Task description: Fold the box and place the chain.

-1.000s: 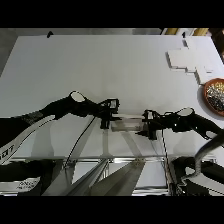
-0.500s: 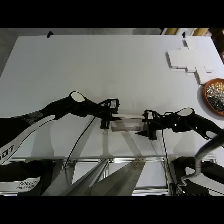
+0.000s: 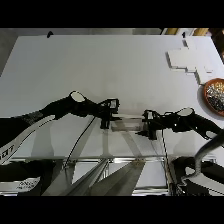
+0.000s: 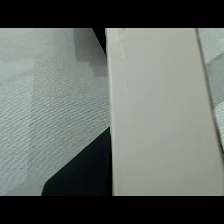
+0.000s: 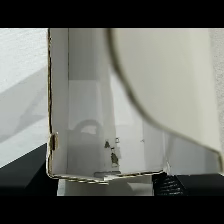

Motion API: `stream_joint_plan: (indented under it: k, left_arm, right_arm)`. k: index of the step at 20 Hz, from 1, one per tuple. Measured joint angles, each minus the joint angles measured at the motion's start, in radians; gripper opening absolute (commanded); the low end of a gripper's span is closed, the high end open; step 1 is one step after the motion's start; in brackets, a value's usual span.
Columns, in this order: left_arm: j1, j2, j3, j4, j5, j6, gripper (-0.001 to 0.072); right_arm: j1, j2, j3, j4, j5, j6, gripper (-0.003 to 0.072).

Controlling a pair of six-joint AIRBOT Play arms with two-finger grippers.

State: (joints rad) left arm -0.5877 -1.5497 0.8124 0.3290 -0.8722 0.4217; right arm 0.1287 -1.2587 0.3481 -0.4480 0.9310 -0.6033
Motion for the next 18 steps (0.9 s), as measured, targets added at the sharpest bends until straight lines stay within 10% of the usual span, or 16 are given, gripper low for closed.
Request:
stream_joint_plan:
  k: [13, 18]
  left_arm:
    - [0.0, 0.0, 0.0, -0.002, 0.0, 0.0, 0.0017]
    - [0.002, 0.018, 0.0, 0.001, 0.014, 0.001, 0.0427]
  right_arm:
    - [0.0, 0.0, 0.0, 0.0, 0.0, 0.0, 0.0337]
    - [0.0, 0.0, 0.0, -0.002, 0.0, -0.005, 0.0337]
